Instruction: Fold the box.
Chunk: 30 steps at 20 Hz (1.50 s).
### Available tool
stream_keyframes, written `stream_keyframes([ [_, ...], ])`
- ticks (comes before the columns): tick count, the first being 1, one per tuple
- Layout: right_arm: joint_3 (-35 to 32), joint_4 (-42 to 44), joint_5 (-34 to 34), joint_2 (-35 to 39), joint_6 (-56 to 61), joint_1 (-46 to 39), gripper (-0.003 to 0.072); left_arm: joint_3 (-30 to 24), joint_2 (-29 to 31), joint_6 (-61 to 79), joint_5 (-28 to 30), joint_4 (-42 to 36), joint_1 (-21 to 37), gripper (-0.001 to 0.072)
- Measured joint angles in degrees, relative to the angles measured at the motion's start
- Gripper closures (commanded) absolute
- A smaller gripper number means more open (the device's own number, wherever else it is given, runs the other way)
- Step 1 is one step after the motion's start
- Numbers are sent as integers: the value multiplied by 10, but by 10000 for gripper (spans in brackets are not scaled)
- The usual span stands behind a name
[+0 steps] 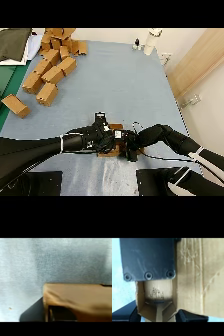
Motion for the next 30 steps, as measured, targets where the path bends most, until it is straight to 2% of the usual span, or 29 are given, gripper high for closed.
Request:
stream_keyframes([
  [3, 0, 0, 0, 0, 0, 0, 180, 1, -1, 1, 1, 0, 0, 698],
  [4, 0, 0, 0, 0, 0, 0, 180, 1, -1, 2, 2, 0, 0, 669],
  [5, 0, 0, 0, 0, 0, 0, 180, 1, -1, 4, 4, 0, 0, 383],
  [6, 0, 0, 0, 0, 0, 0, 180, 2, -1, 6, 17, -2, 0, 196],
  [8, 0, 0, 0, 0, 0, 0, 180, 2, -2, 6, 27, -3, -1, 197],
  [9, 0, 0, 0, 0, 0, 0, 180, 2, -2, 6, 18, 0, -1, 138],
  [10, 0, 0, 0, 0, 0, 0, 180, 2, -2, 6, 18, 0, -1, 16],
  [18, 0, 0, 0, 0, 0, 0, 180, 4, 7, 10, -7, 0, -1, 18],
  [29, 0, 0, 0, 0, 0, 0, 180, 5, 104, 12, -70, 37, 3, 22],
  [30, 0, 0, 0, 0, 0, 0, 180, 5, 111, 12, -81, 40, 4, 62],
])
